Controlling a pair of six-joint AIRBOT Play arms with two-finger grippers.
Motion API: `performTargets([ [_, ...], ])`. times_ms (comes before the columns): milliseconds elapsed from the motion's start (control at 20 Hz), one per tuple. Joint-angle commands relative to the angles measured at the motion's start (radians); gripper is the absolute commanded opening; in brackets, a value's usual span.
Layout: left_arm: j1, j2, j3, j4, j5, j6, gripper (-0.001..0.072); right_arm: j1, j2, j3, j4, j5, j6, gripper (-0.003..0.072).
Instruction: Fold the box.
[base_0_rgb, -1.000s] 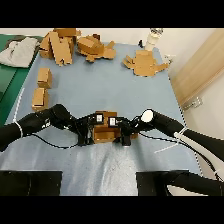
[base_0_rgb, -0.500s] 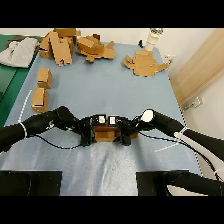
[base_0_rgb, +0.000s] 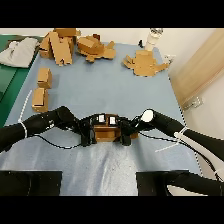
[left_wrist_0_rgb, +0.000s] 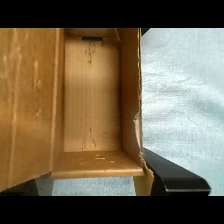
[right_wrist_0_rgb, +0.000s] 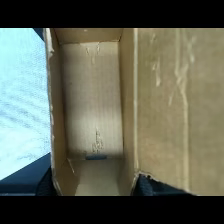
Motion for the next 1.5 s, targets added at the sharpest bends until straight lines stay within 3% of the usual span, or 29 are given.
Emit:
performTargets([
  [0, 0.001, -0.001, -0.001, 0.015, 0.006, -0.028, 0.0688, 0.001, 0.001, 0.0, 0.001, 0.001, 0.001, 0.044],
  [500, 0.001, 0.028, -0.001, 0.171, -0.012, -0.181, 0.0688, 0.001, 0.001, 0.0, 0.001, 0.0, 0.001, 0.044],
  [1100, 0.006, 0.039, -0.001, 0.156, -0.055, -0.163, 0.0687, 0.001, 0.001, 0.0, 0.001, 0.0, 0.001, 0.044],
  [1250, 0.048, 0.039, -0.001, 0.098, -0.121, -0.074, 0.0687, 0.001, 0.001, 0.0, 0.001, 0.0, 0.001, 0.044],
  [1450, 0.132, 0.038, -0.001, -0.088, -0.257, 0.194, 0.0688, 0.001, 0.001, 0.0, 0.001, 0.0, 0.001, 0.044],
])
